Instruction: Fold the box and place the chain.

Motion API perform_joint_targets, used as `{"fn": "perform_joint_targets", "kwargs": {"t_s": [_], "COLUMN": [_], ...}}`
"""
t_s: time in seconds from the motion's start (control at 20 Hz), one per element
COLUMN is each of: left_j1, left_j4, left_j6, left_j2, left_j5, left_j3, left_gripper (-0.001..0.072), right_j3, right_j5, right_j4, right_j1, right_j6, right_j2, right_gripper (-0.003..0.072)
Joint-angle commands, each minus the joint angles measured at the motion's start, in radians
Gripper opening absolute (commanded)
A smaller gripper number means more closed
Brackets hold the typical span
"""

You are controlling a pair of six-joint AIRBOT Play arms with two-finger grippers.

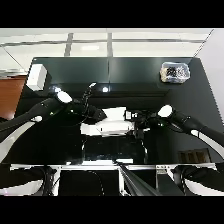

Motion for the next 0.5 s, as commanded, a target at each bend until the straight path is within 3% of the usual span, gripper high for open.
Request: {"fn": "perform_joint_targets", "kwargs": {"t_s": [0.0, 0.1, 0.25, 0.4, 0.45], "left_j1": [0.074, 0.117, 0.122, 0.122, 0.121], "left_j4": [0.110, 0.135, 0.081, 0.129, 0.164], "left_j6": [-0.054, -0.005, 0.234, 0.594, 0.734], "left_j2": [0.127, 0.251, 0.408, 0.437, 0.436], "left_j5": [0.002, -0.025, 0.032, -0.029, -0.033], "left_j3": [0.007, -0.025, -0.198, -0.319, -0.334], "left_gripper": [0.0024, 0.0025, 0.0030, 0.0032, 0.0119], "right_j3": [0.000, 0.000, 0.000, 0.000, 0.000], "right_j5": [-0.002, -0.002, -0.010, -0.013, -0.013], "right_j4": [0.002, 0.002, 0.002, 0.003, 0.003], "right_j1": [0.000, 0.000, 0.000, 0.000, 0.000], "right_j6": [0.002, 0.002, 0.009, 0.012, 0.011], "right_j2": [0.000, 0.000, 0.000, 0.000, 0.000], "right_gripper": [0.0228, 0.0228, 0.0228, 0.0228, 0.0229]}}
